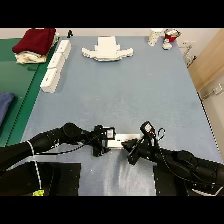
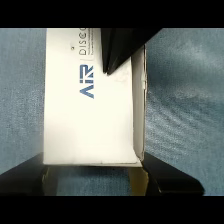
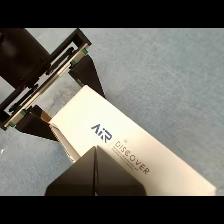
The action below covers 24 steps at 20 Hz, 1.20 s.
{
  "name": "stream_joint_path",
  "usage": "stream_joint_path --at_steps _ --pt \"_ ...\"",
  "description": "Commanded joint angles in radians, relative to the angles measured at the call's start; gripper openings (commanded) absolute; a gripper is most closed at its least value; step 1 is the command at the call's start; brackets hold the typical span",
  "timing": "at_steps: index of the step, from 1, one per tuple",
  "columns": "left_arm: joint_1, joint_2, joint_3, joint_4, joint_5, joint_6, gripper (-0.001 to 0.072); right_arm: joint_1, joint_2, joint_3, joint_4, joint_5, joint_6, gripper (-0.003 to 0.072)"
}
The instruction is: Fold the box.
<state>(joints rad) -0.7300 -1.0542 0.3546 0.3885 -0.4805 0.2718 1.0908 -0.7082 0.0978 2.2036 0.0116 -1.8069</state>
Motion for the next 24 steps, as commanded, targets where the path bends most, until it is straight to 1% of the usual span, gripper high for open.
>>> stream_joint_path --at_steps 1,5,10,16,18,19,20,22,24 --pt "0.000 0.000 0.000 0.000 0.000 0.001 0.0368 0.001 -0.001 -0.001 -0.008 -0.009 0.000 0.0019" --pt "0.000 0.000 0.000 0.000 0.000 0.001 0.0368 0.000 0.002 0.018 -0.020 0.007 0.000 0.0019" --pt "0.000 0.000 0.000 0.000 0.000 0.000 0.0368 0.000 0.005 0.065 -0.105 0.006 0.000 0.0019" --pt "0.000 0.000 0.000 0.000 0.000 0.001 0.0368 -0.001 0.005 0.105 -0.171 0.002 0.000 0.0019" --pt "0.000 0.000 0.000 0.000 0.000 0.001 0.0368 -0.012 0.005 0.114 -0.193 -0.016 0.000 0.0019" --pt "0.000 0.000 0.000 0.000 0.000 0.000 0.0368 -0.027 0.005 0.124 -0.201 -0.052 -0.001 0.0019" --pt "0.000 0.000 0.000 0.000 0.000 0.001 0.0368 -0.051 0.005 0.144 -0.226 -0.115 0.000 0.0019" --pt "0.000 0.000 0.000 0.000 0.000 0.001 0.0368 -0.130 0.005 0.209 -0.287 -0.293 0.000 0.0018" --pt "0.000 0.000 0.000 0.000 0.000 0.001 0.0368 -0.237 0.005 0.303 -0.356 -0.499 0.000 0.0018"
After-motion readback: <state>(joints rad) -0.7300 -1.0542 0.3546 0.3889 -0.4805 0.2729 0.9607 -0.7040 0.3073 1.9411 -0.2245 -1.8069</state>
